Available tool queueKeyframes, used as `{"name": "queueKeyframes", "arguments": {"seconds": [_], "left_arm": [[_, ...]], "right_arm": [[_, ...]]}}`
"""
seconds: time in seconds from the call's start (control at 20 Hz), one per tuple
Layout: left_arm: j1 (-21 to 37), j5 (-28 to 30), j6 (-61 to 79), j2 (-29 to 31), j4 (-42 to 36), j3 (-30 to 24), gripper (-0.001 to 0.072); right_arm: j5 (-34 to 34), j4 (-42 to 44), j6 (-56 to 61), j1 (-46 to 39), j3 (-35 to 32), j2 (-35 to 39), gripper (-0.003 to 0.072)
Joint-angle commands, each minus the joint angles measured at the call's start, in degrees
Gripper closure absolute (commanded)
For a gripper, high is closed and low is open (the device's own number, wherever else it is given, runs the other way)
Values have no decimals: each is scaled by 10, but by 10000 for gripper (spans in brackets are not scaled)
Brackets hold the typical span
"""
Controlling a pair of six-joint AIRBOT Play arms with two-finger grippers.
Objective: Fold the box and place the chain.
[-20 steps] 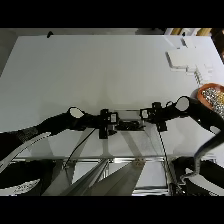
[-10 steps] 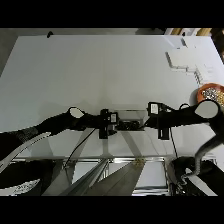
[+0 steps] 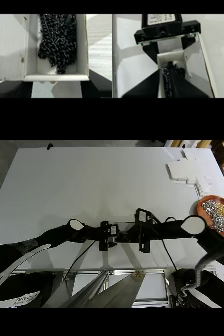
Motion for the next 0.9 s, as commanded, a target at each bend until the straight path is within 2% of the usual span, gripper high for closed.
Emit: {"name": "queueKeyframes", "arguments": {"seconds": [0.0,0.15,0.25,0.3,0.35,0.45,0.7,0.8,0.85], "left_arm": [[0,0,0,0,0,0,505],[0,0,0,0,0,0,505],[0,0,0,0,0,0,505],[0,0,0,0,0,0,505],[0,0,0,0,0,0,505],[0,0,0,0,0,0,505],[0,0,0,0,0,0,505],[0,0,0,0,0,0,505],[0,0,0,0,0,0,505]], "right_arm": [[-8,-76,93,20,23,-36,437],[67,-193,149,12,133,-40,454],[73,-191,148,-16,201,-46,576],[59,-185,148,-30,223,-49,640],[25,-174,148,-44,230,-51,669],[-21,-162,149,-65,230,-67,668],[85,-169,168,-51,216,-169,663],[95,-186,167,-22,200,-167,516],[98,-194,167,-7,193,-159,506]]}}
